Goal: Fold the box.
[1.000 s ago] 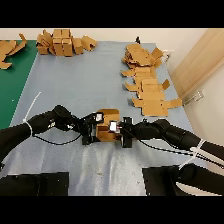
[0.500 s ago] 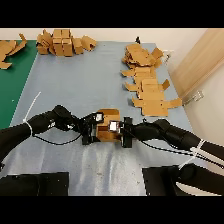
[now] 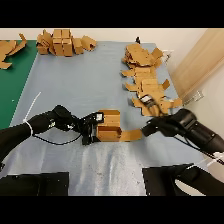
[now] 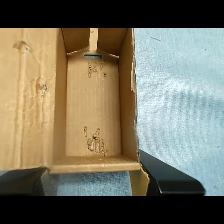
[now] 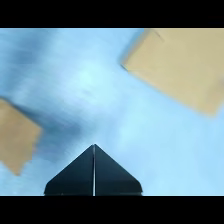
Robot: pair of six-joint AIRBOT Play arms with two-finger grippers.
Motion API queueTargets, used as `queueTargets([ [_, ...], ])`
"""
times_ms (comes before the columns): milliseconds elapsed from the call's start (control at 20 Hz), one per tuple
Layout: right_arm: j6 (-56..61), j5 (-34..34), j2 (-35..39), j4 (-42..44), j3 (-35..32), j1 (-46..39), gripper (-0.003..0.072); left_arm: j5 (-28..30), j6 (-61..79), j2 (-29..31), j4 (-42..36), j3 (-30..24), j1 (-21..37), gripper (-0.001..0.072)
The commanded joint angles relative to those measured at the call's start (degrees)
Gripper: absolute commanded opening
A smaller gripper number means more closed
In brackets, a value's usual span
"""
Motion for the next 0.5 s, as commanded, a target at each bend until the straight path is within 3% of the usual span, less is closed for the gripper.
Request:
queueTargets([
  [0,8.59,-6.67,2.12,7.93,-0.48,-12.07,0.0001,0.00,0.02,0.04,0.02,0.04,0.00,0.0475],
  [200,-4.90,3.15,-2.86,33.77,-3.56,-19.28,0.0001,0.02,0.02,0.04,0.02,0.04,0.00,0.0475],
  [450,-15.76,10.95,-12.39,51.78,-5.66,-15.80,0.0001,0.02,0.02,0.04,0.02,0.04,0.00,0.0475],
])
